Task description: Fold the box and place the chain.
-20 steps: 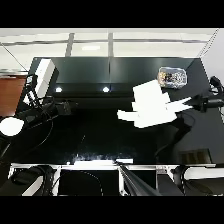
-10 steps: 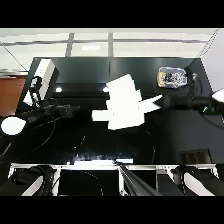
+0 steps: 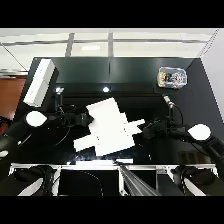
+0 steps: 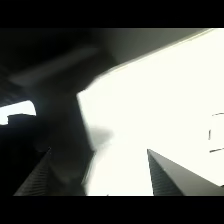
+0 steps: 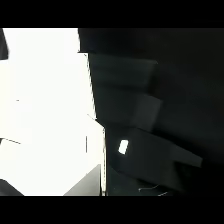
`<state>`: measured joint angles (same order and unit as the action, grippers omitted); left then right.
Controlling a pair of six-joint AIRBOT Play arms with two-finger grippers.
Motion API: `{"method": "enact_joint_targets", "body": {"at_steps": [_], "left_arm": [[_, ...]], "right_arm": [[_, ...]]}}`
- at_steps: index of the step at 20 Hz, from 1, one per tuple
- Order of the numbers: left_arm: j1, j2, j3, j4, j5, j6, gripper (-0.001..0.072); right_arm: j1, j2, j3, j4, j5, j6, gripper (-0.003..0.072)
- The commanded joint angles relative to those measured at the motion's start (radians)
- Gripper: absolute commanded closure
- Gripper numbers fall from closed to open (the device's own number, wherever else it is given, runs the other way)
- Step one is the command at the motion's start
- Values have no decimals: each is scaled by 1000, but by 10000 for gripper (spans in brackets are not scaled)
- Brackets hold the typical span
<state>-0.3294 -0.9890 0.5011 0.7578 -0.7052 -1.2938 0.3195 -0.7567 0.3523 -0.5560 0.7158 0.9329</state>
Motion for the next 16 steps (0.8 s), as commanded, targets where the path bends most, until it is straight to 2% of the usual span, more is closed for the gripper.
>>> {"method": "enact_joint_targets", "body": {"at_steps": [1, 4, 6, 7, 9, 10, 12, 14, 15, 16], "left_arm": [[29, -153, 0, -234, -126, 235, 4], [123, -257, 0, -420, -253, 474, 5], [169, -319, 3, -515, -393, 667, 5], [175, -352, 11, -524, -467, 746, 5], [161, -414, 43, -481, -526, 792, 13], [151, -438, 67, -444, -526, 792, 45], [145, -462, 115, -397, -527, 793, 232], [149, -467, 145, -398, -528, 816, 254], [149, -470, 149, -398, -536, 831, 302], [148, -476, 149, -395, -541, 854, 419]], "right_arm": [[43, 10, -20, -2, -48, 18, 670], [44, 10, -20, -2, -47, 19, 669], [43, 10, -20, -2, -47, 21, 670], [43, 10, -20, -2, -47, 21, 670], [43, 10, -20, -2, -48, 21, 670], [43, 10, -20, -2, -48, 21, 670], [43, 10, -20, -2, -47, 22, 670], [43, 10, -20, -2, -47, 26, 670], [43, 10, -20, -3, -48, 26, 670], [43, 10, -20, -3, -48, 26, 669]]}}
